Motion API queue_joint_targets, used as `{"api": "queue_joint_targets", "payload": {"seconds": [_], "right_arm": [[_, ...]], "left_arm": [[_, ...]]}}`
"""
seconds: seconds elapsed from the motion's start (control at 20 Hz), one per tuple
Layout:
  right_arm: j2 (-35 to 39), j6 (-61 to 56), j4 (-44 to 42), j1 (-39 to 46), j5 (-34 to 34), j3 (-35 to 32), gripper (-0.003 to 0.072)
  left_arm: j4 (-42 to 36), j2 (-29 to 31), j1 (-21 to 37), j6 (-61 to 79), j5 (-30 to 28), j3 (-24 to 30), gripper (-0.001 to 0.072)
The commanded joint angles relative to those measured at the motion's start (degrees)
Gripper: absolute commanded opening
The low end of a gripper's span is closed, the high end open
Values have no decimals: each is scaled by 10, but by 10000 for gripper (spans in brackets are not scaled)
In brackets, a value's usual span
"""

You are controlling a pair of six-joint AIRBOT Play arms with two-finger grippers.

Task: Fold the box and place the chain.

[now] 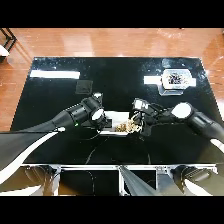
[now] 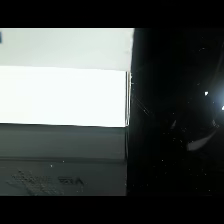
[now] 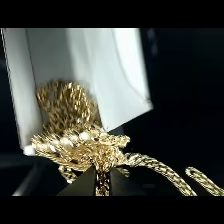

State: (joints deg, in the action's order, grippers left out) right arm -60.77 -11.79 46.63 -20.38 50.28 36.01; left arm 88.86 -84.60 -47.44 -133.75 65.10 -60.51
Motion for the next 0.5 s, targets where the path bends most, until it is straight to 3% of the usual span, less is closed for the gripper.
{"api": "queue_joint_targets", "payload": {"seconds": [0.0, 0.2, 0.45], "right_arm": [[99, -103, 6, 4, 25, 2, 21], [196, -162, -24, 4, 58, 22, 21], [221, -200, -128, 4, 60, 112, 20]], "left_arm": [[0, 0, 0, 0, 1, 0, 24], [0, 0, 0, 0, 1, 0, 24], [-7, 0, 0, 0, 1, 0, 24]]}}
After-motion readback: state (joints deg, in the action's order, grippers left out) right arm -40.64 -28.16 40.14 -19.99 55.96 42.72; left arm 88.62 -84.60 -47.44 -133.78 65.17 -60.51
